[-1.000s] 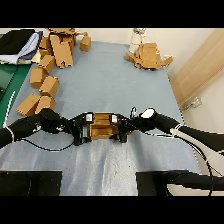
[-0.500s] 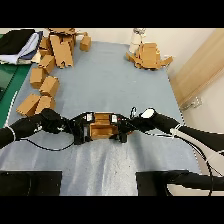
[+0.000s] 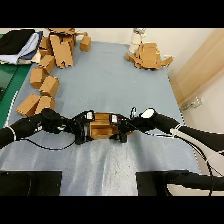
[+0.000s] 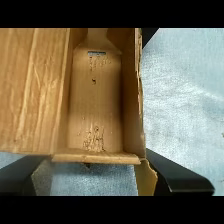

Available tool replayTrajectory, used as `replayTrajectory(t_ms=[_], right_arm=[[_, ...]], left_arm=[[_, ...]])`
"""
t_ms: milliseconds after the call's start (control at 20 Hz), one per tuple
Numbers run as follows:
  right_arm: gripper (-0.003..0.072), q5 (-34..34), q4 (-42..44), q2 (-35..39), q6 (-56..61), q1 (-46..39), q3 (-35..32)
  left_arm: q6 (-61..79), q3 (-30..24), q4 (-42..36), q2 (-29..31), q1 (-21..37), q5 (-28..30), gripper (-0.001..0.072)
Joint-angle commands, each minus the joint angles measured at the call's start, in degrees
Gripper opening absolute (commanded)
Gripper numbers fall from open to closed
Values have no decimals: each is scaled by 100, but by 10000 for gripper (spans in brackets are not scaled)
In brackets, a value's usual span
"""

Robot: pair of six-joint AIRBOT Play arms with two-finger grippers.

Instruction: Fold the box.

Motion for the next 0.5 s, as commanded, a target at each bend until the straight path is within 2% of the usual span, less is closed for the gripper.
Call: replayTrajectory(t_ms=[0, 450], right_arm=[[530, -35, 0, -4, 0, 0, -2], [531, -37, 0, -4, 0, 0, -2]], left_arm=[[-7, 4, -55, -2, -2, 2, 691], [-57, 7, -11, -2, -2, 4, 691]])
